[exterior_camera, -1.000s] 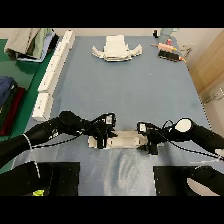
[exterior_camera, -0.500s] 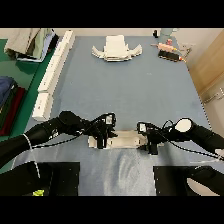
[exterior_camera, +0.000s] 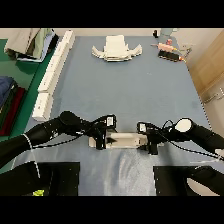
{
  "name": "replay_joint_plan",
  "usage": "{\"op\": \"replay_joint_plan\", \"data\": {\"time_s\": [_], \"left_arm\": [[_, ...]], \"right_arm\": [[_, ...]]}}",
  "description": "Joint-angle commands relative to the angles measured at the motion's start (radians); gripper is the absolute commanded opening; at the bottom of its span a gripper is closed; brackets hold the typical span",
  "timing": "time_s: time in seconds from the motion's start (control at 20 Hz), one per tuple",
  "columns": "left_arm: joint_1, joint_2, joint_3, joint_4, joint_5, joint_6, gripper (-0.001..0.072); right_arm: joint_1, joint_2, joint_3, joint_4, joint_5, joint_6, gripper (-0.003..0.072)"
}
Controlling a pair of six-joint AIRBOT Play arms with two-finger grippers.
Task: Fold the box.
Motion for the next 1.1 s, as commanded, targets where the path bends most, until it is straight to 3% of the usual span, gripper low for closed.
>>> {"op": "replay_joint_plan", "data": {"time_s": [0.0,0.15,0.3,0.35,0.45,0.5,0.6,0.75,1.05], "left_arm": [[0.013,0.019,0.002,0.004,0.045,-0.16,0.0549],[0.07,0.1,0.002,0.201,-0.031,-0.422,0.0549],[0.134,0.216,0.001,0.5,-0.277,-0.867,0.0546],[0.141,0.248,0.001,0.547,-0.357,-1.033,0.0459],[0.129,0.286,0.001,0.504,-0.448,-1.249,0.0016],[0.108,0.288,0.001,0.436,-0.444,-1.274,0.0016],[0.038,0.283,0.002,0.259,-0.327,-1.307,0.0015],[-0.057,0.22,0.033,0.052,-0.037,-1.373,0.0016],[-0.058,-0.026,0.138,-0.088,0.246,-1.414,0.0015]], "right_arm": [[0.001,0.001,0.0,0.0,0.0,0.0,0.0512],[0.001,0.001,0.0,0.0,0.0,0.0,0.0512],[0.001,0.001,0.0,0.0,0.0,0.0,0.0512],[0.001,0.001,0.0,0.0,0.0,0.0,0.0512],[0.001,0.001,0.0,0.0,0.0,0.0,0.0512],[0.001,0.001,0.0,0.0,0.0,0.0,0.0512],[0.001,0.001,0.0,0.0,0.001,0.0,0.0512],[0.001,0.001,0.0,0.0,0.0,0.0,0.0512],[0.001,0.001,0.0,0.0,0.0,0.0,0.0512]]}}
